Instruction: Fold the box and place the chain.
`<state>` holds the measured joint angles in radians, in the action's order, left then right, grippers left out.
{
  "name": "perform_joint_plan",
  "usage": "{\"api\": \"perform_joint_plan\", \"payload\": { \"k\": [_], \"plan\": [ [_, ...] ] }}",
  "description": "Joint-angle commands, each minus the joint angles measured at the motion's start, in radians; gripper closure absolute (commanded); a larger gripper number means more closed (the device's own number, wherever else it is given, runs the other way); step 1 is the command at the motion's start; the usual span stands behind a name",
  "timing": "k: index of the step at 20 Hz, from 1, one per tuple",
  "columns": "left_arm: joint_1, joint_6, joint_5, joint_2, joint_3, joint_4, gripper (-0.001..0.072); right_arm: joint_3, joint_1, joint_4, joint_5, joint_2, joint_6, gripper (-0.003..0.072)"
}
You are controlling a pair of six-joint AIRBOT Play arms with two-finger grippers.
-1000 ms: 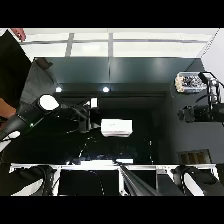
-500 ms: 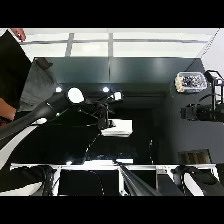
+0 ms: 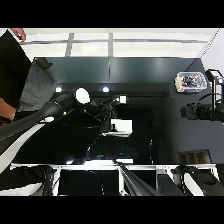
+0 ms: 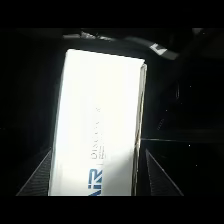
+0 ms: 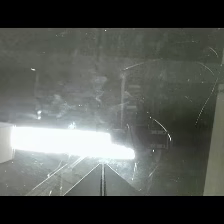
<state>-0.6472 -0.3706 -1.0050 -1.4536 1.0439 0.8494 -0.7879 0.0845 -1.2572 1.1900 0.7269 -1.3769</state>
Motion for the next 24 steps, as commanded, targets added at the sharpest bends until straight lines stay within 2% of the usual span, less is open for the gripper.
{"api": "perform_joint_plan", "payload": {
  "k": [1,7,10,11,12,13,14,17,20,22,24],
  "plan": [
    [-0.037,0.0,0.015,-0.002,0.002,0.074,-0.0001,0.0,0.001,0.0,-0.008,0.0,0.001,0.0666],
    [-0.095,-0.017,0.072,-0.026,0.002,0.137,-0.0001,0.0,0.001,0.0,-0.024,0.0,-0.004,0.0665],
    [-0.127,-0.146,0.142,-0.068,0.002,0.22,0.0,0.0,0.001,0.0,-0.031,0.0,-0.005,0.0666],
    [-0.136,-0.278,0.166,-0.066,0.003,0.281,0.0043,0.0,0.001,0.0,-0.035,0.0,-0.005,0.0665],
    [-0.135,-0.417,0.164,-0.055,0.006,0.358,0.0154,0.0,0.001,0.0,-0.04,0.0,-0.005,0.0666],
    [-0.123,-0.475,0.142,-0.041,0.012,0.429,0.0326,0.0,0.001,0.0,-0.045,0.0,-0.005,0.0666],
    [-0.097,-0.494,0.119,-0.024,0.018,0.465,0.0452,0.0,0.001,0.0,-0.051,0.0,-0.005,0.0665],
    [0.077,-0.502,0.108,0.035,0.053,0.467,0.0413,0.0,0.001,0.0,-0.072,0.0,-0.015,0.0666],
    [0.354,-0.565,0.12,0.042,0.161,0.467,0.0414,0.0,0.001,0.002,-0.089,0.001,-0.029,0.0665],
    [0.56,-0.71,0.146,-0.022,0.285,0.467,0.0416,0.0,0.001,0.005,-0.117,0.001,-0.01,0.0665],
    [0.728,-0.741,0.112,-0.161,0.474,0.459,0.0421,0.0,0.001,0.005,-0.148,0.001,-0.003,0.0666]
  ]
}}
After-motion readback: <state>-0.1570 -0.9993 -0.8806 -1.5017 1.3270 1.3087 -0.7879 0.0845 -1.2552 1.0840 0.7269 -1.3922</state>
